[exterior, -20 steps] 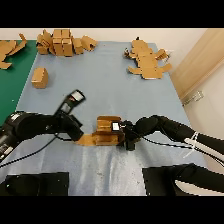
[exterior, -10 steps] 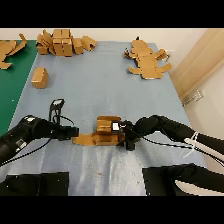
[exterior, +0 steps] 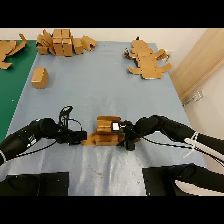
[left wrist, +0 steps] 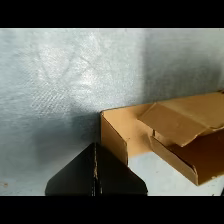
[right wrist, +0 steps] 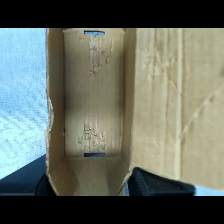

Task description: Fold the box.

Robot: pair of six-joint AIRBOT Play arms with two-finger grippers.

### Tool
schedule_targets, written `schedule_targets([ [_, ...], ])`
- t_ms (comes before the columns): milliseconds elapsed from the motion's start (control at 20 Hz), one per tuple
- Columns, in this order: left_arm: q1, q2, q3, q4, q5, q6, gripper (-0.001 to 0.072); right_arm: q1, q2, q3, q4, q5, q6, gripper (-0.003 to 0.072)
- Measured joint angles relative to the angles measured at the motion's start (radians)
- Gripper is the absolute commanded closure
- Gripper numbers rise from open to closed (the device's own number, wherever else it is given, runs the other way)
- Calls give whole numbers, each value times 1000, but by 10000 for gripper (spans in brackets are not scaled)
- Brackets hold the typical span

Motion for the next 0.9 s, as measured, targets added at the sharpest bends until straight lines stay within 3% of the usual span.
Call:
schedule_targets([
  [450,0,-3,-59,-235,7,165,700,-1,0,0,-2,1,0,168],
  [900,55,65,-61,-288,8,220,700,-1,0,0,2,1,1,168],
])
